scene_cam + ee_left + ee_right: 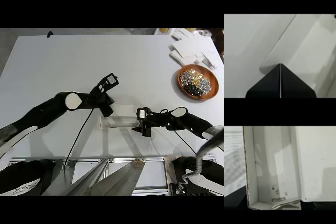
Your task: Fold the box and place the chain.
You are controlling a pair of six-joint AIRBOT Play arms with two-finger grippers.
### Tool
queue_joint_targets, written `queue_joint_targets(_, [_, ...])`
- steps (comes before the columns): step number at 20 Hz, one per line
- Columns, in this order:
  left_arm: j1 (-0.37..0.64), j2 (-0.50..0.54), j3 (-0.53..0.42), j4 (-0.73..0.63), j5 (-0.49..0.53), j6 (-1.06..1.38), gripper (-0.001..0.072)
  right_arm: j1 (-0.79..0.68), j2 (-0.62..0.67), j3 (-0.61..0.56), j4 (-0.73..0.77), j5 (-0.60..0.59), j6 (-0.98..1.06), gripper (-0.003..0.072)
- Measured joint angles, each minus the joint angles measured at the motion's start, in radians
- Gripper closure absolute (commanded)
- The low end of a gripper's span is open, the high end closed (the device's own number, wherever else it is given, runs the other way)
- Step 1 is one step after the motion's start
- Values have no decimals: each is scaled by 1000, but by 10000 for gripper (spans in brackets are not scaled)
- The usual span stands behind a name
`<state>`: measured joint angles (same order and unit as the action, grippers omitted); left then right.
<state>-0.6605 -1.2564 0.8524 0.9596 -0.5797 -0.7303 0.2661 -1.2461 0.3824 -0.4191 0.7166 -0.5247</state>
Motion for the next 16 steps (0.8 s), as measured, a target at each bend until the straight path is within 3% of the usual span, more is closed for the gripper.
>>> queue_joint_targets(3, [43, 92, -3, 102, -179, -3, 702, 0, 0, 0, 0, 0, 0, 258])
queue_joint_targets(5, [56, 119, -13, 135, -248, 0, 702, 0, 0, 0, 0, 0, 0, 258])
queue_joint_targets(16, [22, 61, -82, 66, -306, 228, 703, 0, 0, 0, 0, 1, 0, 258])
